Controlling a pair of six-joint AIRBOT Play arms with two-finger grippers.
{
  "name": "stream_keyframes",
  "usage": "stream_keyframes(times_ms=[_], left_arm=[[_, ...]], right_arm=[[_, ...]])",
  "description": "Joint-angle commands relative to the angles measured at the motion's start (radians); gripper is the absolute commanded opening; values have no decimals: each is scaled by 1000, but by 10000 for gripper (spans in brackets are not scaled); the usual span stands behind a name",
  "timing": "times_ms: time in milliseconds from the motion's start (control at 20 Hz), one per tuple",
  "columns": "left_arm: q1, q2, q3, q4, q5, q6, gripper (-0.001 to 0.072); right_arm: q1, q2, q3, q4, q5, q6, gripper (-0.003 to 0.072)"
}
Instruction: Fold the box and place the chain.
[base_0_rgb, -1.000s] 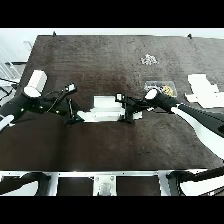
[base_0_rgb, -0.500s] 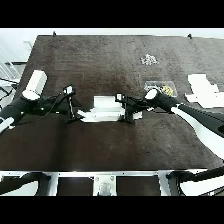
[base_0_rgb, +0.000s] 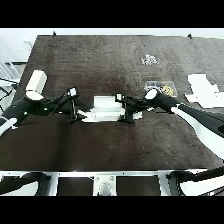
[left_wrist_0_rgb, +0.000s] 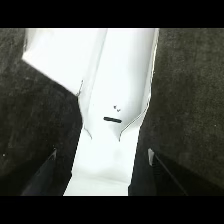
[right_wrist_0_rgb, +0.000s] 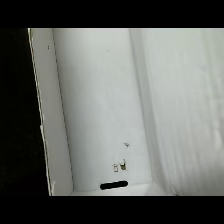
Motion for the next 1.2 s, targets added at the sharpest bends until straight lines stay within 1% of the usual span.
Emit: stream_keyframes(times_ms=[0, 50, 100, 150, 200, 350, 500, 600, 700, 800, 900, 950, 1000, 1050, 1150], left_arm=[[-29, 0, 0, 17, 46, -21, 646], [-29, 0, 0, 34, 51, -40, 644], [-29, -2, 0, 66, 65, -61, 608], [-29, -14, 6, 68, 63, -80, 569], [-29, -38, 26, 73, 48, -103, 556], [-29, -88, 91, 85, -21, -143, 557], [-31, -144, 163, 191, -110, -217, 558], [-35, -175, 213, 231, -146, -248, 558], [-35, -185, 228, 261, -148, -261, 557], [-35, -185, 229, 268, -115, -245, 555], [-35, -184, 229, 241, -97, -242, 556], [-35, -184, 229, 208, -128, -252, 558], [-35, -184, 228, 176, -152, -245, 654], [-35, -185, 228, 159, -155, -239, 678], [-45, -185, 228, 167, -158, -211, 679]], right_arm=[[1, -1, 0, 0, 0, 0, 574], [1, -1, 0, 0, 0, 0, 575], [1, -1, 0, 0, 0, 0, 575], [1, -1, 0, 0, 0, 0, 575], [1, -1, 0, 0, 0, 0, 575], [1, -1, 0, 0, 0, 0, 575], [1, -1, 0, 0, 0, 0, 575], [1, -1, 0, 0, 0, 0, 575], [1, -1, 0, 0, 0, 0, 575], [1, -1, 0, 0, 0, 0, 575], [1, -1, 0, 0, 0, 0, 575], [2, -1, 0, 0, 0, 0, 575], [1, -1, 0, 0, 0, 0, 575], [1, -1, 0, 0, 0, 0, 575], [0, -1, 0, 0, 1, 0, 575]])
